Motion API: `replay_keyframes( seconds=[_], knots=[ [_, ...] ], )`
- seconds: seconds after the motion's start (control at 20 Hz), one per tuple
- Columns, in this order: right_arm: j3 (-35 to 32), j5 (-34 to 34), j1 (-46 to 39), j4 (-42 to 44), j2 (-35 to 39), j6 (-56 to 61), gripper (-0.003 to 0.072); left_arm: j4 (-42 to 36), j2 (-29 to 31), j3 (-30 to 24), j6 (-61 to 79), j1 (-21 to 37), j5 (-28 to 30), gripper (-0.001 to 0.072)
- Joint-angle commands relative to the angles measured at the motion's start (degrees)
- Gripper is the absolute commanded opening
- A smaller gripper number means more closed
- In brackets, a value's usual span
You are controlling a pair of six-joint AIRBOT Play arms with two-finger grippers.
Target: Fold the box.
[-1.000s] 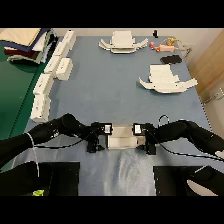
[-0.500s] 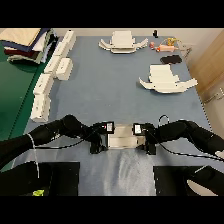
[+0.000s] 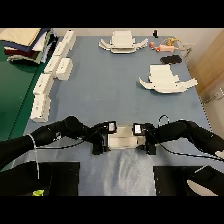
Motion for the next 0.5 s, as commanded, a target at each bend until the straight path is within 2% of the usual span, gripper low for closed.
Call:
replay_keyframes(
  seconds=[0.0, 0.4, 0.45],
  knots=[
    [-0.02, 0.0, 0.0, 0.02, 0.0, 0.0, 0.0508, -0.87, -1.2, 0.0, -0.59, -0.55, 1.62, 0.0698],
    [-0.02, 0.0, 0.0, 0.02, 0.0, 0.0, 0.0508, -0.9, -2.21, 0.02, -0.33, -1.01, 4.09, 0.0696],
    [-0.02, 0.0, 0.0, 0.02, 0.0, 0.0, 0.0508, -0.9, -2.21, 0.0, -0.33, -1.46, 4.09, 0.0651]
  ],
)
